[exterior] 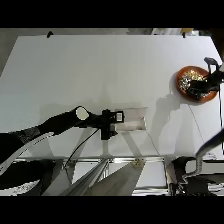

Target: Fold the box and place the chain.

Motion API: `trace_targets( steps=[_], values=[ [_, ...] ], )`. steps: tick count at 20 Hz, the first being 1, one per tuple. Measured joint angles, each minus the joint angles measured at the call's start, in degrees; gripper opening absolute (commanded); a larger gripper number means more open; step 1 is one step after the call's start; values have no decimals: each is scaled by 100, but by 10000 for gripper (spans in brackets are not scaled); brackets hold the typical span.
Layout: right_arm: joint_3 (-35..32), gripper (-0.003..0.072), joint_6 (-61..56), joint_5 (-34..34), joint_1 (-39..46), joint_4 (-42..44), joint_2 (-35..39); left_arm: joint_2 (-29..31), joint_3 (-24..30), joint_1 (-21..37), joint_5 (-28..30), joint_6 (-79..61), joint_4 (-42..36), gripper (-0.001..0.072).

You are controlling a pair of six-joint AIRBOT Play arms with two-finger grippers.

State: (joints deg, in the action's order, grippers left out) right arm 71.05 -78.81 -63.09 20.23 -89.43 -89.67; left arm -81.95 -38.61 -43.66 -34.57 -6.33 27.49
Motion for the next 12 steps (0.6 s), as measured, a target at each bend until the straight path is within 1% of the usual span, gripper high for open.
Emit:
trace_targets(
  steps=[3,4,5,7,9,12],
  values=[
    [0,26,98,35,2,-39,151,0,0,0,0,0,0,212],
    [0,87,179,24,4,-55,162,0,0,0,0,0,-2,212],
    [0,116,278,-7,4,-61,160,0,0,-2,0,0,0,212],
    [0,120,520,-87,7,-72,92,0,0,0,0,0,-2,212],
    [0,172,721,-157,7,-76,-13,0,0,-2,0,0,-2,212],
    [0,179,898,-212,7,-83,-157,0,0,-2,0,0,-2,212]
  ],
)
